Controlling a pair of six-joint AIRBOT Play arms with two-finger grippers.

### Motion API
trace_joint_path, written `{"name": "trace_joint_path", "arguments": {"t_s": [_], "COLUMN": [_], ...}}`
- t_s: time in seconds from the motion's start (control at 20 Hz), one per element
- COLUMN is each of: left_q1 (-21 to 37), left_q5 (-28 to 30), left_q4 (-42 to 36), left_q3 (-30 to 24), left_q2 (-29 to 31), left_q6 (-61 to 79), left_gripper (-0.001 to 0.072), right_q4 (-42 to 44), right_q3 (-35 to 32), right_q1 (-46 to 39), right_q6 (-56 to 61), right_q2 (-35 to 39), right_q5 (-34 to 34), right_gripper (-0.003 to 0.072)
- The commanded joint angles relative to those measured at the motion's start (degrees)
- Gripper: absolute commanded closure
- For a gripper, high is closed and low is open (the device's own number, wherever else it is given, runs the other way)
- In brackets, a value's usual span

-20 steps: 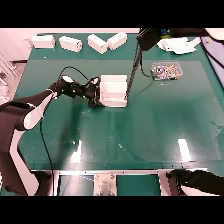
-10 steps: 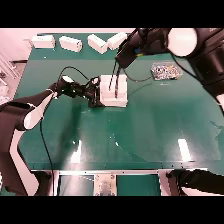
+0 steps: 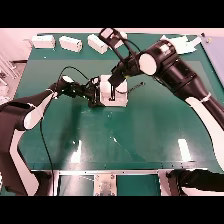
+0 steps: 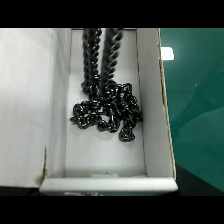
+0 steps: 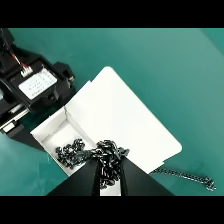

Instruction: Fold the box and place the chain.

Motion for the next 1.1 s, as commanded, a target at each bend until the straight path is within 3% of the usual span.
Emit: {"name": "trace_joint_path", "arguments": {"t_s": [0.0, 0.05, 0.1, 0.15, 0.2, 0.4, 0.6, 0.85, 1.05], "left_q1": [0.02, 0.02, 0.02, 0.02, 0.02, 0.02, 0.02, 0.02, 0.02], "left_q5": [-0.02, -0.02, -0.02, -0.02, -0.02, -0.02, -0.02, 0.00, 0.00], "left_q4": [0.00, 0.00, -0.02, -0.02, -0.02, 0.00, 0.00, -0.02, -0.02], "left_q3": [0.00, 0.00, 0.00, 0.00, 0.00, 0.00, 0.00, 0.00, 0.00], "left_q2": [0.04, 0.04, 0.04, 0.04, 0.04, 0.04, 0.04, 0.04, 0.04], "left_q6": [0.02, 0.02, 0.02, 0.02, 0.02, 0.02, 0.02, 0.04, 0.04], "left_gripper": [0.0184, 0.0183, 0.0184, 0.0184, 0.0183, 0.0183, 0.0183, 0.0184, 0.0183], "right_q4": [0.31, 0.26, 0.26, 0.07, -0.07, -0.13, -0.11, 4.44, 10.40], "right_q3": [-3.45, -3.87, -3.89, -3.85, -3.82, -3.82, -4.79, -13.11, -16.13], "right_q1": [0.04, 0.02, -0.09, -0.39, -0.87, -5.18, -15.67, -27.76, -29.22], "right_q6": [0.28, 0.26, 0.26, 0.28, 0.28, 0.74, 6.64, 17.03, 17.64], "right_q2": [-1.11, -1.14, -1.11, -1.11, -1.11, 0.20, 0.90, -2.38, -8.44], "right_q5": [-0.90, -0.83, -0.81, -0.79, -0.72, 2.45, 3.61, -5.16, -15.87], "right_gripper": [0.0684, 0.0606, 0.0370, 0.0184, 0.0156, 0.0157, 0.0157, 0.0157, 0.0155]}}
